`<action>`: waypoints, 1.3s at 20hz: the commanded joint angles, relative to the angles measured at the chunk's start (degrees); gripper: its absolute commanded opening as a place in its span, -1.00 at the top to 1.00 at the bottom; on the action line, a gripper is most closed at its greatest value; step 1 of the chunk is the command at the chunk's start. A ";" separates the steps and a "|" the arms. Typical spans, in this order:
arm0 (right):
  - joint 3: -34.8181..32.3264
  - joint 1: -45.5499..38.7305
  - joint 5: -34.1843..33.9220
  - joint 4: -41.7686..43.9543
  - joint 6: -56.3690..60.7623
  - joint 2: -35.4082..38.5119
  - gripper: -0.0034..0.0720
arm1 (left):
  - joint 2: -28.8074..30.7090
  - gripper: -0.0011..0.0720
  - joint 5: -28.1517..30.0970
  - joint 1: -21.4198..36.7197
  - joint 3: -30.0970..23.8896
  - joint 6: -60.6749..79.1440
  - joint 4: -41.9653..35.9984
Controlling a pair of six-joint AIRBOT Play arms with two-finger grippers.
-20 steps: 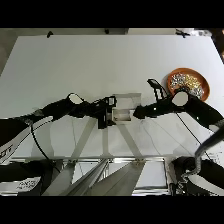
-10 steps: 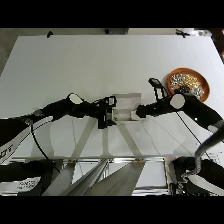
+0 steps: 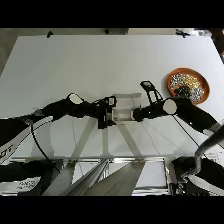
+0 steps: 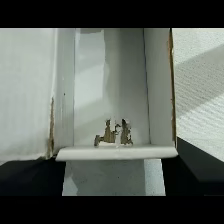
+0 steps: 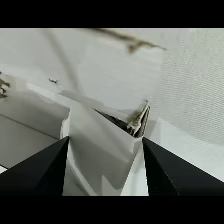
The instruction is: Fold the box and place the chain.
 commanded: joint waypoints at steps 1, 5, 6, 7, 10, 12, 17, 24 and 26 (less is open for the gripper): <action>0.81 3.13 1.03 -8.94 5.53 -1.38 -0.33 | 0.00 -0.03 0.02 0.00 -0.02 0.02 0.00; 5.03 4.20 2.49 -11.19 8.17 -3.13 -0.33 | 0.00 -0.03 0.00 0.00 -0.02 0.02 0.00; 6.23 4.20 3.02 -11.26 8.98 -3.48 -0.33 | 0.00 -0.03 0.00 0.00 -0.02 0.02 0.00; 7.19 4.20 3.85 -11.23 8.96 -3.89 -0.33 | 0.00 -0.03 0.00 0.00 -0.02 0.02 0.00; 9.86 4.20 9.99 -11.26 8.96 -7.13 -0.33 | 0.00 -0.03 0.02 0.00 -0.02 0.02 0.00; 10.10 4.20 10.73 -11.23 10.23 -8.28 -0.33 | 0.00 -0.03 0.02 0.00 -0.02 0.00 0.00; 10.10 4.20 9.77 -11.26 12.17 -8.52 -0.12 | 0.00 -0.03 0.00 0.00 -0.02 0.00 0.00; 10.10 4.66 11.37 -11.23 14.69 -10.80 0.47 | 0.00 -0.03 0.00 0.00 -0.02 0.02 0.00; 10.10 5.29 11.43 -11.21 14.69 -11.30 0.66 | 0.00 -0.03 0.00 0.00 -0.02 0.02 0.00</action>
